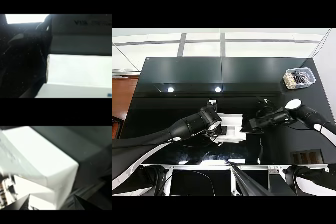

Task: Fold the box and place the chain.

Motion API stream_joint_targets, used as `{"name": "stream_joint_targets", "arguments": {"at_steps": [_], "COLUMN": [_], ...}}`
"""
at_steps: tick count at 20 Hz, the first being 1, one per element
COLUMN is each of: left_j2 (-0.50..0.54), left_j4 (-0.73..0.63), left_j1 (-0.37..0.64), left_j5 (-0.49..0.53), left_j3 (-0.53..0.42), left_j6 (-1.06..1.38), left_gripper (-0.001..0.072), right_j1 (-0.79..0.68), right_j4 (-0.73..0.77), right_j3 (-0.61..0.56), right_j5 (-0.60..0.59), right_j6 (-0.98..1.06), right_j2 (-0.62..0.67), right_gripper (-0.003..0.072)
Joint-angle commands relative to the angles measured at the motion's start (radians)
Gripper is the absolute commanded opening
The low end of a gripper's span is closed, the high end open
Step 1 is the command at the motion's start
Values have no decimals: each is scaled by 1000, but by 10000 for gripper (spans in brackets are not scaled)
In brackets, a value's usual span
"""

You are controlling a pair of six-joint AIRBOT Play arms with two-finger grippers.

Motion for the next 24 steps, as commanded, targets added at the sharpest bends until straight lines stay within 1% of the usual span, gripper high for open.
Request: {"name": "stream_joint_targets", "arguments": {"at_steps": [1, 4, 8, 10, 11, 12, 14, 16, 17, 20, 21, 22, 24], "left_j2": [0, 0, 0, 0, 0, 0, 0, 0, 0, 0, 0, 0, 0], "left_j4": [0, 0, 0, 0, 0, 0, 0, 0, 0, 0, 1, 2, 3], "left_j1": [0, 0, 0, 0, 0, 0, 0, 0, 0, 0, 0, 0, 0], "left_j5": [0, 0, 0, 1, 0, 1, 0, 0, 0, 1, 1, 1, 1], "left_j3": [0, 0, 0, 0, 0, 0, 0, 0, 0, 0, 0, 0, 0], "left_j6": [0, 0, 0, 0, 0, 1, 0, 0, 0, 0, 1, 0, 1], "left_gripper": [24, 24, 24, 24, 24, 24, 24, 24, 24, 24, 24, 24, 24], "right_j1": [123, 226, 349, 386, 396, 401, 417, 457, 480, 533, 547, 559, 567], "right_j4": [-81, -312, -571, -615, -620, -622, -666, -793, -866, -930, -946, -956, -955], "right_j3": [59, 136, 208, 223, 227, 230, 237, 247, 250, 252, 251, 251, 251], "right_j5": [-132, -202, -236, -236, -234, -235, -230, -221, -207, -170, -161, -160, -160], "right_j6": [163, 421, 729, 793, 814, 827, 893, 1001, 1089, 1184, 1198, 1208, 1225], "right_j2": [0, 0, 0, 0, 0, 0, 0, 0, 0, 0, 0, 0, -2], "right_gripper": [619, 619, 618, 616, 535, 494, 485, 485, 485, 475, 381, 365, 365]}}
